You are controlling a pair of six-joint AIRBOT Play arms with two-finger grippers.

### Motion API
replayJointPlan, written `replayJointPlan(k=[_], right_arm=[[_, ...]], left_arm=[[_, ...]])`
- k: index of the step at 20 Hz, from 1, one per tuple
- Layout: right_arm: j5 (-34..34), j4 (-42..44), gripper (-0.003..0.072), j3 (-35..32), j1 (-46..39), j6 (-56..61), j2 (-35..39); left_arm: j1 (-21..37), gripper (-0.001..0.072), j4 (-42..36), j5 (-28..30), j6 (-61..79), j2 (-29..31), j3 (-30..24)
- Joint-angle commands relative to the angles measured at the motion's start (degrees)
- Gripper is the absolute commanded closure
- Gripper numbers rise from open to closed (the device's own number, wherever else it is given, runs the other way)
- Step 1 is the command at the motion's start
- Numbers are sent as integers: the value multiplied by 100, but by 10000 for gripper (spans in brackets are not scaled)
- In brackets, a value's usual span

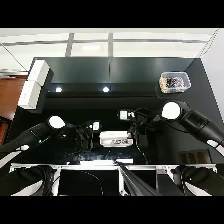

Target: Fold the box and place the chain.

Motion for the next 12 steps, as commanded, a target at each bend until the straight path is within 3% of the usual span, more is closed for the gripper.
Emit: replayJointPlan(k=[1,6,8,12], right_arm=[[59,-11,411,-2,7,79,-2],[48,-11,409,-2,7,101,-2],[24,-13,240,-2,7,179,-2],[-2,-13,242,-2,7,184,-2]], left_arm=[[-4,431,0,0,0,-4,2],[-4,431,0,0,0,-4,2],[-4,431,0,0,0,-4,2],[-4,431,0,0,0,-4,2]])
